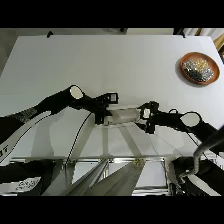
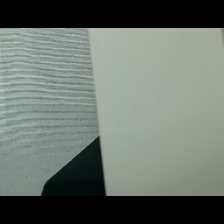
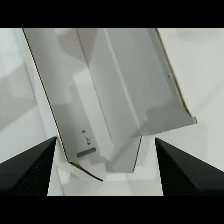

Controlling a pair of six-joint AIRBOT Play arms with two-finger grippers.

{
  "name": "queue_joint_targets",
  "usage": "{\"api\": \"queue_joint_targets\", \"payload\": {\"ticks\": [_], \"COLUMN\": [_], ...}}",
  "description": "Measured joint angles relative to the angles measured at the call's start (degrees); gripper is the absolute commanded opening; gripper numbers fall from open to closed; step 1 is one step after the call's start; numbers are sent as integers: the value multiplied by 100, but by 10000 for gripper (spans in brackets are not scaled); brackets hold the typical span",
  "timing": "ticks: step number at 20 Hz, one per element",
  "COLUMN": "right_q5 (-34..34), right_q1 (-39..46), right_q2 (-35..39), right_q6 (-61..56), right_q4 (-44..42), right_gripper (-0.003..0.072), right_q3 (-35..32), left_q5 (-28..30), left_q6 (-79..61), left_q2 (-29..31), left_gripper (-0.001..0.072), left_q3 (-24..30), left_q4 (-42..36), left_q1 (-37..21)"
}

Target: Fold the box and place the chain.

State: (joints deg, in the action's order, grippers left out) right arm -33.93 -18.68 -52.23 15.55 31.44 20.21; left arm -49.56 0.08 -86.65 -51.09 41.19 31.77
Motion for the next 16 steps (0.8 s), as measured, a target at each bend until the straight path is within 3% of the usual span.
{"api": "queue_joint_targets", "payload": {"ticks": [16], "right_q5": [-409], "right_q1": [376], "right_q2": [-514], "right_q6": [507], "right_q4": [-387], "right_gripper": [685], "right_q3": [42], "left_q5": [-2], "left_q6": [0], "left_q2": [0], "left_gripper": [12], "left_q3": [0], "left_q4": [0], "left_q1": [0]}}
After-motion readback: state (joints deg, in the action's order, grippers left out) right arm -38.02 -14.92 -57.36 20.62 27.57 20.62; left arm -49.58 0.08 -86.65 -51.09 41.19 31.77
